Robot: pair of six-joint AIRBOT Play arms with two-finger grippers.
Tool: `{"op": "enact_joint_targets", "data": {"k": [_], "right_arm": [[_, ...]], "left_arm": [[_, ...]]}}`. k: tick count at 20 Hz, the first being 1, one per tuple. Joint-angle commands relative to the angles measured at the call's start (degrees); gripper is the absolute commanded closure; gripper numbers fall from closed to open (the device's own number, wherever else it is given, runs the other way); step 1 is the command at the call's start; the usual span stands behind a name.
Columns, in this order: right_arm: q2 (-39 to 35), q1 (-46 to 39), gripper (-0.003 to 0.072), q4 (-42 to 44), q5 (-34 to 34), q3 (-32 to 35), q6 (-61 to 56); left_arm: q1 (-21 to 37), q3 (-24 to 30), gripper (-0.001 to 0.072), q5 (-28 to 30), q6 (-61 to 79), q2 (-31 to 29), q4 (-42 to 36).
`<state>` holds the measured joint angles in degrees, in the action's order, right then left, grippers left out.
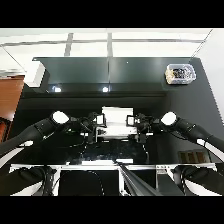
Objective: Fold the box and place the chain.
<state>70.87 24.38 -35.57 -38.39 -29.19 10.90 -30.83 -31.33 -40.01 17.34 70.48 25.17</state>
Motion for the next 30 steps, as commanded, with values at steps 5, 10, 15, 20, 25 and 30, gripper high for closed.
{"op": "enact_joint_targets", "data": {"k": [5,10,15,20,25,30], "right_arm": [[0.04,0.02,0.0495,-0.02,0.0,-0.02,0.0],[0.04,0.02,0.0495,-0.02,0.0,-0.02,0.0],[0.04,0.04,0.0494,-0.02,0.0,-0.02,0.0],[0.04,0.02,0.0495,-0.02,0.0,0.0,0.0],[0.04,0.04,0.0495,-0.02,0.0,-0.02,0.0],[0.02,0.04,0.0495,-0.02,0.0,-0.02,0.0]], "left_arm": [[-0.09,-0.02,0.0675,0.57,-0.5,-0.13,-0.28],[0.26,-0.04,0.0591,0.66,-4.81,-0.61,0.52],[9.46,-1.68,0.0685,-4.42,-34.6,-8.63,15.21],[32.61,-0.98,0.0684,-13.2,-77.59,-14.1,28.11],[48.72,3.48,0.0686,-29.2,-77.0,-1.84,15.04],[38.36,3.96,0.0687,-26.47,-74.31,8.76,8.31]]}}
